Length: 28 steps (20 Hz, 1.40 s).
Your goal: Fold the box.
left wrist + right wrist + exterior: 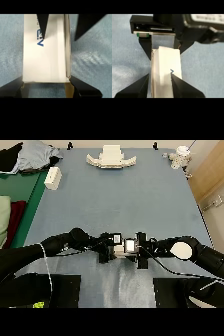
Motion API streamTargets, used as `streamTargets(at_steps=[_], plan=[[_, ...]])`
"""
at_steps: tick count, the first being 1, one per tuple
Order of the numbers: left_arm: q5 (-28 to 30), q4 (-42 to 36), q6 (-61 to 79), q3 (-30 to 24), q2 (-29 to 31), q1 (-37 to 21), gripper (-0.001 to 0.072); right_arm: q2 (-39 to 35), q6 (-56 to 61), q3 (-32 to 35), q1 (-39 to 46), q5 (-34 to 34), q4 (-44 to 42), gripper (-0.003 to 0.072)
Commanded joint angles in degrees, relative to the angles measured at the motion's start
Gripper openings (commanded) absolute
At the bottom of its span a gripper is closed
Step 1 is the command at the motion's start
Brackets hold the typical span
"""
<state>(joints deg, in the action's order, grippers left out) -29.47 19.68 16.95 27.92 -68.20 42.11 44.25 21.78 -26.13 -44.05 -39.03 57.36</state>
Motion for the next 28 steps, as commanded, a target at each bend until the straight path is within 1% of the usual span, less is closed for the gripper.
streamTargets(at_steps=[1, 4, 5, 7, 9, 10, 12, 14, 16, 18, 24, 28], plan=[[-0.1, 0.0, 0.0, 0.0, 0.0, 0.0, 0.0477, -1.7, 0.3, 0.0, 0.0, -0.1, -0.9, 0.0439], [-0.1, 0.1, 0.0, 0.0, 0.0, 0.0, 0.0477, -4.7, 4.2, 0.0, 0.2, 0.5, -0.8, 0.0437], [-0.1, 0.1, 0.0, 0.0, 0.0, 0.0, 0.0477, -5.4, 7.1, 0.0, 0.7, 0.5, -0.8, 0.0404], [-0.1, 0.0, 0.0, 0.0, 0.0, 0.0, 0.0477, -6.7, 16.2, 0.3, 1.5, 1.3, -1.0, 0.0007], [-0.1, 0.0, 0.0, 0.0, 0.0, 0.0, 0.0477, -8.2, 20.2, 3.3, 1.5, 7.7, -6.3, 0.0005], [0.0, 0.0, 0.0, 0.0, 0.0, 0.0, 0.0477, -9.2, 20.2, 6.2, 1.4, 12.4, -11.1, 0.0006], [-0.1, 0.0, 0.0, 0.0, 0.0, 0.0, 0.0477, -11.1, 17.3, 11.9, -0.2, 19.4, -20.3, 0.0005], [-0.1, 0.0, 0.0, 0.0, 0.0, 0.0, 0.0477, -12.3, 16.1, 16.3, -2.8, 23.7, -25.7, 0.0006], [0.0, 0.0, 0.0, 0.0, 0.0, 0.0, 0.0477, -12.2, 16.1, 19.1, -5.6, 26.5, -27.2, 0.0006], [-0.1, 0.0, 0.0, 0.0, 0.0, 0.0, 0.0477, -11.6, 16.2, 20.9, -7.4, 28.5, -28.0, 0.0006], [-0.1, 0.0, 0.0, 0.0, 0.0, 0.0, 0.0477, -7.3, 16.3, 21.2, -7.5, 28.8, -28.2, 0.0007], [-0.1, 0.0, 0.0, 0.0, 0.0, 0.0, 0.0477, -7.8, 16.3, 21.2, -7.5, 29.1, -28.2, 0.0006]])
